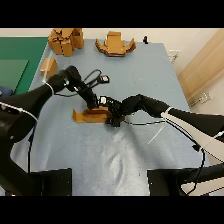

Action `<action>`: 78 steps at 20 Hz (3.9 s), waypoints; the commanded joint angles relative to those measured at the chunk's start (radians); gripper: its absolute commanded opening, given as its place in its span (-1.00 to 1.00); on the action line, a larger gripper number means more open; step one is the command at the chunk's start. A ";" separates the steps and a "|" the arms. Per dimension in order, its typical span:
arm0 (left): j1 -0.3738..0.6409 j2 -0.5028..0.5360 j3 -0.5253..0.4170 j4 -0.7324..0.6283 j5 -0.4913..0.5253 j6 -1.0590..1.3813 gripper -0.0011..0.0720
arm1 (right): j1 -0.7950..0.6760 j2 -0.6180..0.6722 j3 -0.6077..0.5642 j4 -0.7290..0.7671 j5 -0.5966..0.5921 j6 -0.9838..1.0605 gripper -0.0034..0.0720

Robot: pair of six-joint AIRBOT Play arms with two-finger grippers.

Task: Fold the box.

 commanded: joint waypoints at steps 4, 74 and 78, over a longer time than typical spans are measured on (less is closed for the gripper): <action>0.204 0.259 -0.032 -0.110 -0.064 0.074 -0.94 | 0.000 -0.002 -0.001 0.001 0.001 0.001 -0.71; 0.338 0.280 -0.610 -0.493 0.071 -0.153 -0.90 | 0.000 -0.013 0.000 0.002 -0.008 0.001 -0.71; 0.348 0.280 -0.610 -0.571 0.053 -0.127 -0.27 | 0.000 -0.013 0.000 0.002 -0.008 0.001 -0.72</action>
